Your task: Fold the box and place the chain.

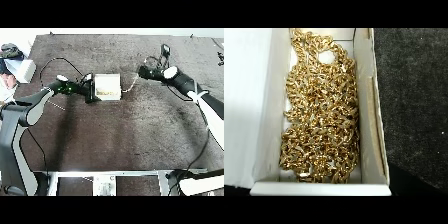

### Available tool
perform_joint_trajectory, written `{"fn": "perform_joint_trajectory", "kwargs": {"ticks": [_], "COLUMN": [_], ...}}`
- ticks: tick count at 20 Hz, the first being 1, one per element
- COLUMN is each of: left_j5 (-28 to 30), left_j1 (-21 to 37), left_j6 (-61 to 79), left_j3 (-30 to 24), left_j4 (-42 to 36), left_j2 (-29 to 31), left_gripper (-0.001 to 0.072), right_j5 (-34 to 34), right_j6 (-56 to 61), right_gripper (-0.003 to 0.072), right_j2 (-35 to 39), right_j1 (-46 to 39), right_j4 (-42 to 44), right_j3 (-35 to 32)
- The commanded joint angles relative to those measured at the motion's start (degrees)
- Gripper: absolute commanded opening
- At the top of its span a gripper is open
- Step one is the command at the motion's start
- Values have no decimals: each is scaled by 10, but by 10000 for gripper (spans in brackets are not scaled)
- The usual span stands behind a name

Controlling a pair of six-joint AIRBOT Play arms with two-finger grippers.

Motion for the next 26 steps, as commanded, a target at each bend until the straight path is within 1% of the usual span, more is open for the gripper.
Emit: {"fn": "perform_joint_trajectory", "kwargs": {"ticks": [1, 4, 8, 10, 14, 16, 18, 19, 20, 21, 24, 25, 26], "left_j5": [0, 0, 1, 0, 0, 0, 0, 1, 0, 0, 0, 0, 0], "left_j1": [0, 0, 0, 0, 0, 0, 0, 0, 0, 0, 0, 0, 0], "left_j6": [0, 0, 0, 0, 0, 0, 0, 0, 0, 0, 0, 0, 0], "left_j3": [0, 0, 0, 0, 0, 0, 0, 0, 0, 0, 0, 0, 0], "left_j4": [0, 0, 0, 0, 0, 0, 0, 0, 0, 0, 0, 0, 0], "left_j2": [0, 0, 0, 0, 0, 0, 0, 0, 0, 0, 0, 0, 0], "left_gripper": [353, 353, 353, 353, 353, 353, 353, 353, 353, 353, 353, 353, 353], "right_j5": [8, -29, -66, -80, -69, -65, -43, -27, -13, -7, -7, -11, -12], "right_j6": [-43, -42, -42, -42, -40, -40, -40, -40, -40, -40, -40, -40, -41], "right_gripper": [10, 11, 11, 11, 11, 11, 18, 194, 473, 457, 462, 459, 231], "right_j2": [92, 126, 115, 107, 84, 59, 28, 13, -2, -9, -1, 5, 9], "right_j1": [46, 98, 169, 191, 199, 199, 199, 199, 198, 198, 192, 186, 171], "right_j4": [0, 8, 16, 16, 16, 15, 13, 11, -8, -35, -149, -174, -181], "right_j3": [0, 0, 0, 0, 0, 0, 0, 0, -1, -1, -1, -1, 2]}}
